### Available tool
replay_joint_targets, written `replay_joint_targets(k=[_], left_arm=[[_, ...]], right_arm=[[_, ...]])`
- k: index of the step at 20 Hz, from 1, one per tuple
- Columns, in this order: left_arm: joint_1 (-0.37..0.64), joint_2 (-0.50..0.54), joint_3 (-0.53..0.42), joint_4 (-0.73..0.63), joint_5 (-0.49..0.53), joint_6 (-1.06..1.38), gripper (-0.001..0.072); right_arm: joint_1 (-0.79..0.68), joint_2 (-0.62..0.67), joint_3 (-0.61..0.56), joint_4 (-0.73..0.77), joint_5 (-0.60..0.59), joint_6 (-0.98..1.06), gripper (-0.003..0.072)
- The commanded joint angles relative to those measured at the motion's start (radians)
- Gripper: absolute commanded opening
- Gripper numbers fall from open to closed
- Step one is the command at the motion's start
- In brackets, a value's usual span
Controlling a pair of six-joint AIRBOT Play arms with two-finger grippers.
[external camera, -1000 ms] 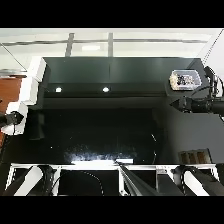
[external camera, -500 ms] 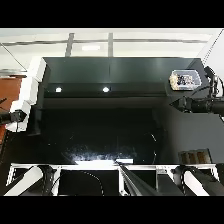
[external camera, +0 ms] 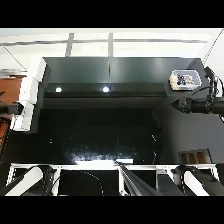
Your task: Fold the box and place the chain.
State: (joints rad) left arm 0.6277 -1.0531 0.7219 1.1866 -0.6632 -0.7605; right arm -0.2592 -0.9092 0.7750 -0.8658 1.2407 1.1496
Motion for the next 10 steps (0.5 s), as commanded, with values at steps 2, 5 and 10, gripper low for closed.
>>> replay_joint_targets(k=[2, 5, 10], left_arm=[[-0.018, 0.184, 0.067, -0.050, -0.064, -0.102, 0.0679], [-0.032, 0.314, 0.064, -0.371, -0.231, -0.095, 0.0022], [-0.406, 0.515, -0.052, -0.314, -0.222, -0.257, 0.0019]], right_arm=[[-0.001, 0.001, 0.001, -0.001, -0.004, 0.001, 0.0025], [-0.001, 0.001, 0.001, -0.007, -0.040, -0.008, 0.0027], [0.038, 0.165, -0.034, -0.192, -0.123, -0.004, 0.0034]])
